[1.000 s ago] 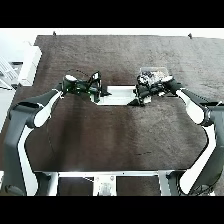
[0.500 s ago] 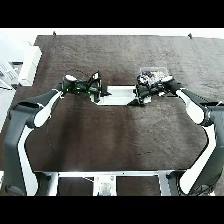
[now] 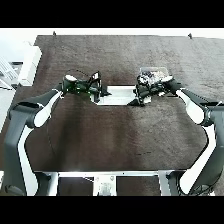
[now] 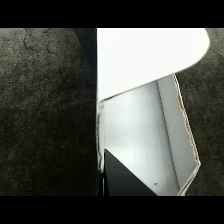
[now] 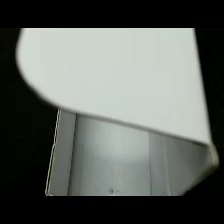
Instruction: Fold the box and place the chain.
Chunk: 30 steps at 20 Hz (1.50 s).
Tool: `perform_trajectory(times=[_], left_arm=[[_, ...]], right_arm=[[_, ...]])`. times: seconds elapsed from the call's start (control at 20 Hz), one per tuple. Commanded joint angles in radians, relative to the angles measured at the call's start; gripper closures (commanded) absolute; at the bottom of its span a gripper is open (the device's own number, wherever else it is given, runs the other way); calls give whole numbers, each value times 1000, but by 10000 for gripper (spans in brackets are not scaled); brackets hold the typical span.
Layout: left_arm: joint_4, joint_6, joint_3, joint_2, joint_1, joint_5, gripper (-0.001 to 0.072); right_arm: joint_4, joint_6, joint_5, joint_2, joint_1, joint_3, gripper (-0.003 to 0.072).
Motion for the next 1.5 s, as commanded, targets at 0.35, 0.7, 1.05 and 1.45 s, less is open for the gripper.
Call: perform_trajectory(times=[0.35,0.7,1.05,1.45], left_arm=[[-16,8,0,7,2,-16,509],[-48,-43,1,35,32,-86,95],[3,-145,1,109,88,-176,96],[52,-135,0,140,115,-370,692]], right_arm=[[0,0,0,-1,1,1,99],[0,0,0,-1,1,1,99],[0,0,0,-1,1,1,100],[0,0,0,-1,1,1,100]])
